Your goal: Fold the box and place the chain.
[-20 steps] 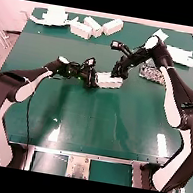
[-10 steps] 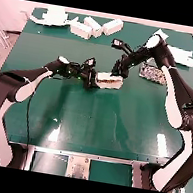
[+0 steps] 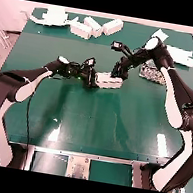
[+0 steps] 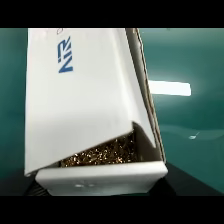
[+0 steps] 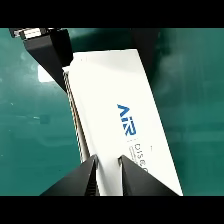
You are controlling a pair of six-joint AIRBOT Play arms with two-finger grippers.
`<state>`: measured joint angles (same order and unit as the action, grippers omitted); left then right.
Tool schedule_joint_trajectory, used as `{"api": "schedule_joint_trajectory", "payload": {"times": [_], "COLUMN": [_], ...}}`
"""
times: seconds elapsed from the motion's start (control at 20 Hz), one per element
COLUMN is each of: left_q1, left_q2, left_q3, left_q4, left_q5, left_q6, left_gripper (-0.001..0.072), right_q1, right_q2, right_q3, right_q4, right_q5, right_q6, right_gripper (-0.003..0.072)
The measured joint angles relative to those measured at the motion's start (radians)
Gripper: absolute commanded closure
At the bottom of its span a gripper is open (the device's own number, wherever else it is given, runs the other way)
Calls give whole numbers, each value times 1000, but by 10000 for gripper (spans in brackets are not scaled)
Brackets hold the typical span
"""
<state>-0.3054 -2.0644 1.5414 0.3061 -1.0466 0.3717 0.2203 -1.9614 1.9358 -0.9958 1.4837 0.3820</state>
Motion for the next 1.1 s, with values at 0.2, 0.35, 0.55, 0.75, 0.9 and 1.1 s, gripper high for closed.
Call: {"api": "schedule_joint_trajectory", "payload": {"times": [0.2,0.35,0.55,0.75,0.9,1.1], "left_q1": [0,0,0,-3,-3,-1], "left_q2": [0,0,0,0,-1,-1], "left_q3": [0,0,0,0,-1,-1], "left_q4": [0,2,5,3,4,3], "left_q5": [1,1,-4,-13,-13,-8], "left_q6": [2,4,7,6,4,3], "left_gripper": [244,243,243,243,243,243], "right_q1": [0,0,-9,-48,-91,-125], "right_q2": [1,2,2,2,2,2], "right_q3": [-28,-46,-74,-88,-110,-153], "right_q4": [11,19,53,183,253,330], "right_q5": [-5,-7,0,29,55,70], "right_q6": [1,1,-8,-28,-48,-72], "right_gripper": [525,526,497,534,564,618]}}
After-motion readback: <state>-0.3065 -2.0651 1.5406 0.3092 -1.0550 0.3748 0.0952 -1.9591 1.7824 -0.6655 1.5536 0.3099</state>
